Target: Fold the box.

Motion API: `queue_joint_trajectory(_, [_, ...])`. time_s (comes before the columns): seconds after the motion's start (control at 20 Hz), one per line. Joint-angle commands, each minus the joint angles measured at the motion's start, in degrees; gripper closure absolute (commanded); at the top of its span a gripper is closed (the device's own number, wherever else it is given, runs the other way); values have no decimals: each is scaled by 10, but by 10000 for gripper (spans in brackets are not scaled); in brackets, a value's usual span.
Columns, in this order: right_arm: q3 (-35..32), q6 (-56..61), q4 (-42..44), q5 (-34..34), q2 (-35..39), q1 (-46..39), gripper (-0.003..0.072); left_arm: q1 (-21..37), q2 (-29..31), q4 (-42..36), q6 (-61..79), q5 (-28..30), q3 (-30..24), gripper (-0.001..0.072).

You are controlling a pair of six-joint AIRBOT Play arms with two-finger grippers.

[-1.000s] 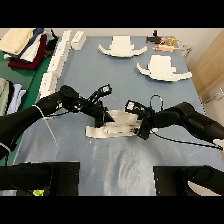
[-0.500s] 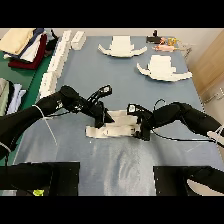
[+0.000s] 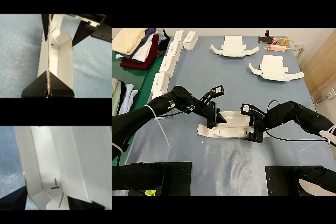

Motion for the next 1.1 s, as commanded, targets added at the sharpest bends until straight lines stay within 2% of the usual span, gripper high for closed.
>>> queue_joint_trajectory(0.0, [0,18,-19,-4,0,-1,-32,1,0,0,0,2,1,694])
queue_joint_trajectory(0.3, [0,18,-25,-2,-1,0,-32,1,0,0,0,2,1,694])
queue_joint_trajectory(0.5, [-3,4,-38,34,-2,0,-32,1,0,0,0,2,1,694])
queue_joint_trajectory(0.7, [-40,-72,-27,89,-2,0,-30,1,0,0,0,2,1,694])
queue_joint_trajectory(0.8, [-50,-99,6,97,-2,0,-21,1,0,0,0,2,1,694])
queue_joint_trajectory(1.05, [-49,-103,9,112,0,0,-21,1,0,0,0,2,1,694])
